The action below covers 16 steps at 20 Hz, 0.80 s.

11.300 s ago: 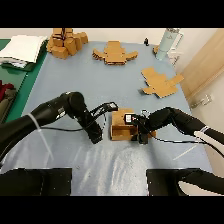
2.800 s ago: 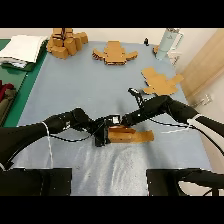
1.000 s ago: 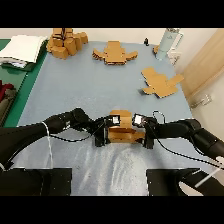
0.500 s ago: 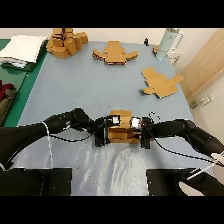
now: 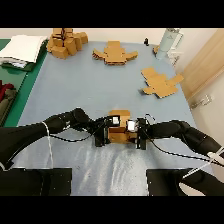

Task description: Fold the box.

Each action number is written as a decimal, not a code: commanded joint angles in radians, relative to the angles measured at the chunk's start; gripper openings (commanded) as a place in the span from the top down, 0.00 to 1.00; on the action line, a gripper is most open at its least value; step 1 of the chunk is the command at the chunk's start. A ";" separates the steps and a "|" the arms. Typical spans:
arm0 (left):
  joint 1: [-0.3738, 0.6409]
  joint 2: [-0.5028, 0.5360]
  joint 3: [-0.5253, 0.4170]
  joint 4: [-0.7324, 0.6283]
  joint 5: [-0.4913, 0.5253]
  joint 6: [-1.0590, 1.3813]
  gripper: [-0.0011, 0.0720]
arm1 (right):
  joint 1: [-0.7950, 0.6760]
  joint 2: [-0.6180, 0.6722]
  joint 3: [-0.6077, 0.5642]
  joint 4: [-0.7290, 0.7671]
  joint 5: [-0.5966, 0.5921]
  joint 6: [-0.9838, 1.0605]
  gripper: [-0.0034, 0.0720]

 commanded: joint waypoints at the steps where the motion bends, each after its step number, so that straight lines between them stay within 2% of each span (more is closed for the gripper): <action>1: 0.000 -0.001 0.000 -0.001 0.001 0.000 0.28 | 0.018 -0.015 0.000 0.002 0.037 -0.004 0.15; 10: 0.000 -0.001 0.000 -0.001 0.001 0.000 0.28 | 0.016 -0.013 0.000 -0.014 0.019 0.008 0.16; 11: 0.000 -0.001 0.000 -0.001 0.002 0.000 0.28 | 0.016 -0.008 0.000 -0.035 0.011 0.041 0.25; 13: 0.000 -0.001 0.000 -0.001 0.001 0.000 0.28 | 0.016 0.023 0.001 -0.125 -0.008 0.180 0.70; 15: 0.000 -0.001 0.000 -0.001 0.001 0.000 0.28 | 0.016 0.069 0.016 -0.297 -0.016 0.457 0.90; 16: 0.000 -0.001 0.000 -0.001 0.002 0.000 0.28 | 0.016 0.095 0.029 -0.423 -0.025 0.628 0.95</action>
